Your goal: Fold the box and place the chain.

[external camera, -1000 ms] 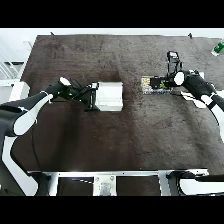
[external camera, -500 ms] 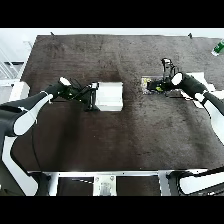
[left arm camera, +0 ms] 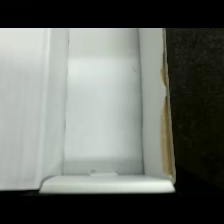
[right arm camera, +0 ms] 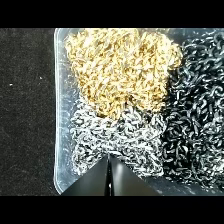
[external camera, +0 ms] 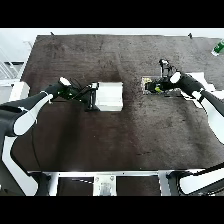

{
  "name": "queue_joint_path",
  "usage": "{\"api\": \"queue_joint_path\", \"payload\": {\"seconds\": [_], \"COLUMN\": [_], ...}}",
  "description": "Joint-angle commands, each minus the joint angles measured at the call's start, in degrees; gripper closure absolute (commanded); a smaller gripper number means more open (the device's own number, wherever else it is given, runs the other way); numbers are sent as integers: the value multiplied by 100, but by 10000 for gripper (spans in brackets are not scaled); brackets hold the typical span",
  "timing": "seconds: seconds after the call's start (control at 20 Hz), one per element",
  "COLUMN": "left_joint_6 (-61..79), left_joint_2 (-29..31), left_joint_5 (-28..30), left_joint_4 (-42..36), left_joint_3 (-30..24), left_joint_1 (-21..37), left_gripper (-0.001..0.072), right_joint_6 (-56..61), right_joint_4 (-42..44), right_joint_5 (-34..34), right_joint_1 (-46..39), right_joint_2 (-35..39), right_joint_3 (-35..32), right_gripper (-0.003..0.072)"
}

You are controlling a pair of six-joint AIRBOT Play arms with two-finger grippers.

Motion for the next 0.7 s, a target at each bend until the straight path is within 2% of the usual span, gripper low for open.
{"api": "queue_joint_path", "payload": {"seconds": [0.0,0.45,0.5,0.55,0.65], "left_joint_6": [-2,-2,-2,-2,-4], "left_joint_2": [-2,-2,-2,-2,-2], "left_joint_5": [2,2,2,2,2], "left_joint_4": [0,0,0,2,2], "left_joint_3": [2,2,2,2,2], "left_joint_1": [-2,-2,-2,-2,-2], "left_gripper": [183,183,183,183,183], "right_joint_6": [-4,-9,-7,-7,-7], "right_joint_4": [7,-17,-50,-55,-52], "right_joint_5": [39,173,175,192,293], "right_joint_1": [-33,-4,-17,-59,-92], "right_joint_2": [-4,1401,1394,1298,960], "right_joint_3": [81,160,155,151,149], "right_gripper": [673,673,650,500,470]}}
